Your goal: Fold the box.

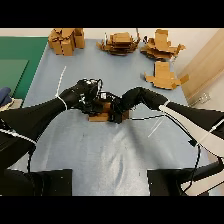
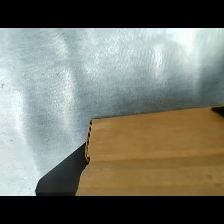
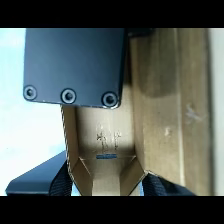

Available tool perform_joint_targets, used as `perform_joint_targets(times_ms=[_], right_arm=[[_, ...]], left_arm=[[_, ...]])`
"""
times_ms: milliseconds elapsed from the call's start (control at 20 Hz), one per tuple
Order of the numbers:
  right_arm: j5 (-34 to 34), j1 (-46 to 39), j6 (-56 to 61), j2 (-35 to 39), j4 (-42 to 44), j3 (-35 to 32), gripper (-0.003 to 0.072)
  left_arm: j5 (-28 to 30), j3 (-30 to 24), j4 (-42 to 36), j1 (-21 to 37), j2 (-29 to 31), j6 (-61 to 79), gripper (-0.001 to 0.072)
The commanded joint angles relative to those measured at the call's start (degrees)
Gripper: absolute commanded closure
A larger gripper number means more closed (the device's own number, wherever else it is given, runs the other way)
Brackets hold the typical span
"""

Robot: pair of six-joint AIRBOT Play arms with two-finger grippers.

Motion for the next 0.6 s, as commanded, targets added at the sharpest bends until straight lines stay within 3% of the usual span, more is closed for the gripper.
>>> perform_joint_targets(times_ms=[0, 150, 200, 250, 300, 550], right_arm=[[0.31, 0.09, -0.46, -0.02, 0.15, 0.07, 0.018], [0.31, 0.09, -0.46, -0.02, 0.15, 0.04, 0.0181], [0.33, 0.09, -0.46, -0.02, 0.13, 0.07, 0.0181], [0.33, 0.09, -0.46, -0.04, 0.13, 0.04, 0.0181], [0.33, 0.09, -0.46, -0.02, 0.13, 0.04, 0.0181], [0.31, 0.09, -0.46, -0.02, 0.11, 0.07, 0.018]], left_arm=[[0.46, 0.04, -1.03, -0.04, 0.0, 0.66, 0.0692], [0.81, 0.04, -1.66, -0.04, 0.0, 0.74, 0.069], [0.87, 0.07, -2.29, -0.02, 0.04, 1.2, 0.0575], [0.83, 0.07, -2.23, -0.02, 0.07, 1.6, 0.0192], [0.74, 0.07, -2.25, 0.02, 0.07, 1.62, 0.01], [0.63, 0.17, -2.03, 0.2, 2.08, 2.05, 0.0122]])
